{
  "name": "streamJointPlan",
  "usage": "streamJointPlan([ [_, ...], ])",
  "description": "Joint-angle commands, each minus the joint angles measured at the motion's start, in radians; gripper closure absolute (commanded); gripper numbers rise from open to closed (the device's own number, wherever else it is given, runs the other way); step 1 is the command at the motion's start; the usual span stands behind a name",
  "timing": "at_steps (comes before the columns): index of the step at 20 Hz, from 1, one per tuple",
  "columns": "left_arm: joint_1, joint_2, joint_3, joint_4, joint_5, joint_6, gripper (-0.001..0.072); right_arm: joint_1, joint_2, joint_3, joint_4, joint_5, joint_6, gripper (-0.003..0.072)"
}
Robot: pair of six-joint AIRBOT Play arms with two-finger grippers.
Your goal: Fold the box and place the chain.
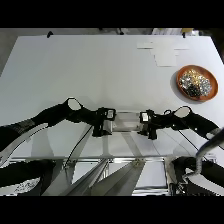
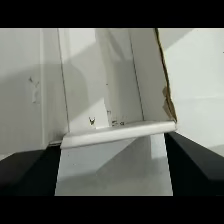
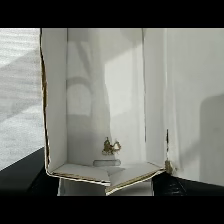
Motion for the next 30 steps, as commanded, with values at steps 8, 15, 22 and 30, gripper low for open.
streamJointPlan([
  [8, -0.047, -0.046, 0.000, -0.068, 0.071, -0.001, 0.0192, 0.000, 0.001, 0.000, 0.001, -0.002, 0.003, 0.0345],
  [15, -0.047, -0.047, 0.000, -0.067, 0.062, -0.001, 0.0540, 0.000, 0.001, 0.000, 0.001, -0.002, 0.003, 0.0345],
  [22, -0.047, -0.047, 0.000, -0.068, 0.058, -0.001, 0.0540, 0.000, 0.001, 0.000, 0.001, -0.002, 0.003, 0.0345],
  [30, -0.047, -0.047, 0.000, -0.068, 0.059, -0.001, 0.0540, 0.000, 0.001, 0.000, 0.001, -0.002, 0.003, 0.0345],
])
